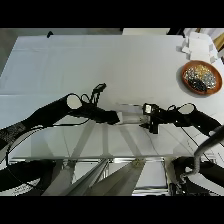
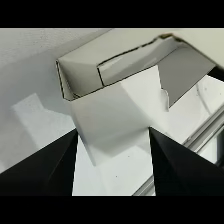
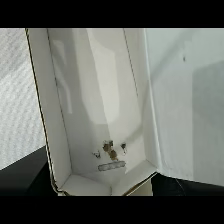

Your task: Fold the box and place the chain.

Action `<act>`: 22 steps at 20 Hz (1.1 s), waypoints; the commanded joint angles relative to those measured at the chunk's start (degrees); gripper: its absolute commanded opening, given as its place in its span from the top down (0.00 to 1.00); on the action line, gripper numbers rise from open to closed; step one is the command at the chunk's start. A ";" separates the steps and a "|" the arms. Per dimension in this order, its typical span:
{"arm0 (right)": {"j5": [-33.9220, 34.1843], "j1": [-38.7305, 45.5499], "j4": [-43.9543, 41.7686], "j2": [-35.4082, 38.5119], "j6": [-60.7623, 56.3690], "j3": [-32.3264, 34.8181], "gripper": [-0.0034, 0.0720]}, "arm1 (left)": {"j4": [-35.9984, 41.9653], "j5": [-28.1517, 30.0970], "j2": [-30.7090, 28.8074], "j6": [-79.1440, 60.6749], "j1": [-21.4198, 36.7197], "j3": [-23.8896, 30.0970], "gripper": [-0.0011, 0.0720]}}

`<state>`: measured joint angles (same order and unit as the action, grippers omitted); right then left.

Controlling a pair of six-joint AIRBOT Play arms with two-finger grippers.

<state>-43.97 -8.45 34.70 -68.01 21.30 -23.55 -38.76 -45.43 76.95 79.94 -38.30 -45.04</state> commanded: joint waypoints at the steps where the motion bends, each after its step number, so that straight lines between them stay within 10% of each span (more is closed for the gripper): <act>1: 0.00 0.00 0.00 0.04 0.00 -0.02 0.42 | -4.00 2.84 0.11 6.32 -1.77 -0.83 0.31; 13: 0.00 0.00 0.00 0.02 0.00 -0.02 0.42 | -23.71 -1.51 6.84 29.27 -8.26 -12.09 0.31; 22: 0.00 0.00 0.00 0.04 0.00 -0.02 0.42 | -35.91 -16.72 12.92 44.85 -11.23 -22.80 0.31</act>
<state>-43.94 -8.47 34.70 -68.01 21.32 -23.55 -71.55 -55.83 87.22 120.27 -48.47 -64.18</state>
